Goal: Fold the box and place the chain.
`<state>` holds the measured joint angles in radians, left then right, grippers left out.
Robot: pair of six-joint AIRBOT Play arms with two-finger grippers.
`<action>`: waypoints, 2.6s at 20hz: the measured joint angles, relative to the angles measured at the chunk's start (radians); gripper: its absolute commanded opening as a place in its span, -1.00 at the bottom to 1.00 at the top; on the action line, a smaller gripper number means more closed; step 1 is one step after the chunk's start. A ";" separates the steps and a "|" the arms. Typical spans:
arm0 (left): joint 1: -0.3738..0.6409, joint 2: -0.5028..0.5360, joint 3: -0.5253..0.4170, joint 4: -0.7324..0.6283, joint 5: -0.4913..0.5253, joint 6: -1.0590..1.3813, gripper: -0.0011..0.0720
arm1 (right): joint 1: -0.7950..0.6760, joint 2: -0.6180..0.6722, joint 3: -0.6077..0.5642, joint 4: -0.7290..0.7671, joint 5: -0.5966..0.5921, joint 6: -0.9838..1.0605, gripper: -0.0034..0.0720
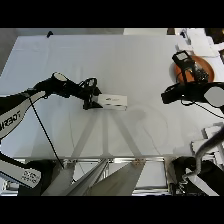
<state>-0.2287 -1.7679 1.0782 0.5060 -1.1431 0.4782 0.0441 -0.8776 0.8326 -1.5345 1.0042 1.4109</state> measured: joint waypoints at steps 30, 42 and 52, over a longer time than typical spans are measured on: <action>0.095 0.633 0.000 0.619 0.645 -1.296 -0.95 | -0.029 0.004 0.000 -0.055 0.080 0.025 -0.88; 0.293 0.322 0.000 0.864 0.733 -1.541 -0.93 | -0.029 0.004 0.000 -0.055 0.080 0.025 -0.88; 0.278 0.116 0.000 0.869 0.810 -1.553 0.64 | -0.029 0.004 0.000 -0.055 0.080 0.025 -0.88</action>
<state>0.0498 -1.6524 1.0782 1.3746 -0.3332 -1.0744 0.0147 -0.8734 0.8326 -1.5890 1.0843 1.4361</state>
